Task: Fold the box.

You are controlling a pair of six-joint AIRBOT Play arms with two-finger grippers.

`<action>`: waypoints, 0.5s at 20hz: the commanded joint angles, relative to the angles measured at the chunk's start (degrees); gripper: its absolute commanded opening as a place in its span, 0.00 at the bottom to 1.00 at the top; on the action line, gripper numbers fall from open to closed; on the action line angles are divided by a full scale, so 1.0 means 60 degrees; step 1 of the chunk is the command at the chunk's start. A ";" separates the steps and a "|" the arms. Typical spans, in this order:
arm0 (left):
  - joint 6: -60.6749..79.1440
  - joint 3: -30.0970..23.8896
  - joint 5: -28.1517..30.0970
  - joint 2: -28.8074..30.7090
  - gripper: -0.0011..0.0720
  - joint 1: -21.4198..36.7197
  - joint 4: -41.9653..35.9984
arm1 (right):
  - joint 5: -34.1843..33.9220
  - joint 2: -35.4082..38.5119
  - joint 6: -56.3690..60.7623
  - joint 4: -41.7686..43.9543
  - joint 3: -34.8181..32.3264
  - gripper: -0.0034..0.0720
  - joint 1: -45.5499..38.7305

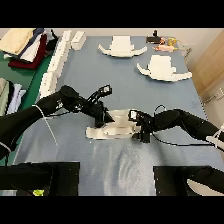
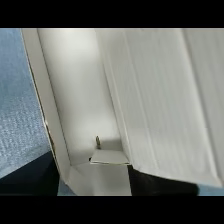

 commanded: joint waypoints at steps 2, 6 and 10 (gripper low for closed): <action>0.0000 0.0007 0.0022 -0.0004 0.04 0.0000 -0.0004 | -0.0237 0.0007 -0.0004 0.0055 0.0007 0.71 0.0004; 0.0000 0.0007 0.0018 -0.0004 0.04 0.0000 -0.0004 | 0.0095 0.0000 0.0000 0.0044 0.0011 0.83 0.0004; 0.0000 0.0007 0.0018 -0.0004 0.04 0.0000 -0.0004 | 0.0168 -0.0044 -0.0004 0.0015 0.0011 0.83 0.0004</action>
